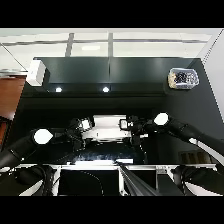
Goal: Fold the box and place the chain.
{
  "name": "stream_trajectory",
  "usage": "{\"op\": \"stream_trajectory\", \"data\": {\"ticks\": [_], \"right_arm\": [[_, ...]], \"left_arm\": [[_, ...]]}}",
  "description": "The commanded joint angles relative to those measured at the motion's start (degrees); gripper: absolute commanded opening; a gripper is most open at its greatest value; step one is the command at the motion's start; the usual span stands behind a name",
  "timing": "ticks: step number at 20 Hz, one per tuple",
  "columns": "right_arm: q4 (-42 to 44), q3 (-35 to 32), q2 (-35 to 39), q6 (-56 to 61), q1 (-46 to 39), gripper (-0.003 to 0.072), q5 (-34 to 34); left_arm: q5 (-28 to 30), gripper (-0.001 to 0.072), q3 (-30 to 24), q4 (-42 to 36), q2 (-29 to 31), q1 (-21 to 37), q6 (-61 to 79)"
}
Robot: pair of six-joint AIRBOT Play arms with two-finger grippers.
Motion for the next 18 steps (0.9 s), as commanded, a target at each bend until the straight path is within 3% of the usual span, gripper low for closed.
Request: {"op": "stream_trajectory", "data": {"ticks": [1,4,8,9,13,14,18], "right_arm": [[0.02,-0.02,0.0,0.02,0.04,0.0358,-0.02],[0.02,-0.02,0.0,0.02,0.04,0.0358,-0.02],[0.02,-0.02,0.0,0.02,0.04,0.0358,-0.02],[0.02,-0.02,0.0,0.02,0.04,0.0358,-0.02],[0.02,-0.02,0.0,0.02,0.04,0.0358,0.0],[0.02,-0.02,0.0,0.02,0.04,0.0358,0.0],[0.02,-0.02,0.0,0.04,0.04,0.0358,0.0]], "left_arm": [[0.66,0.0599,0.04,-0.83,-2.05,-0.72,0.2],[2.16,0.0593,0.33,-1.27,-2.62,-2.45,0.2],[4.83,0.0357,0.63,-1.25,-2.82,-3.98,0.15],[4.46,0.033,0.76,-1.33,-2.8,-4.04,0.13],[4.48,0.0327,0.79,-6.29,-2.82,-4.39,0.15],[4.48,0.0265,0.79,-7.56,-2.89,-4.39,0.15],[4.66,0.0254,0.79,-8.55,-3.3,-4.39,0.17]]}}
